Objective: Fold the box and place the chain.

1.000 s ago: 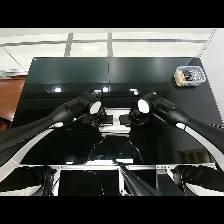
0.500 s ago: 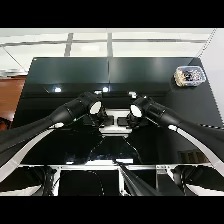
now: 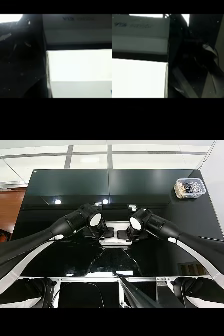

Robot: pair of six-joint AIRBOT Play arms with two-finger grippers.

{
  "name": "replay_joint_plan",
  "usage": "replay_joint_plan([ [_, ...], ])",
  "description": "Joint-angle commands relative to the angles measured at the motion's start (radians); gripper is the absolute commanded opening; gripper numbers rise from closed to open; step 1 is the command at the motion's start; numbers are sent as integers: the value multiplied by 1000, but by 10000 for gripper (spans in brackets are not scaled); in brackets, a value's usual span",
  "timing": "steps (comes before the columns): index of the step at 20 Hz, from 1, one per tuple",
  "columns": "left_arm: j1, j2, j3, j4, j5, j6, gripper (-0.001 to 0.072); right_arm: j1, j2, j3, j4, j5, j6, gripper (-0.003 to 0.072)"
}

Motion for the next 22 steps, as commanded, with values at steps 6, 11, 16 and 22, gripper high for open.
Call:
replay_joint_plan([
  [6, 1, 0, 0, 3, -1, 2, 25, 0, 107, 83, -33, 121, -122, 345],
  [11, 1, 0, 0, 3, -1, 2, 25, -63, 337, 148, -420, 217, -194, 340],
  [16, 1, 0, 0, 3, -1, 2, 25, -387, 348, 83, -774, -117, -193, 341],
  [22, 1, 0, 0, 6, 0, 2, 25, -781, 121, 140, -270, -468, -191, 720],
])
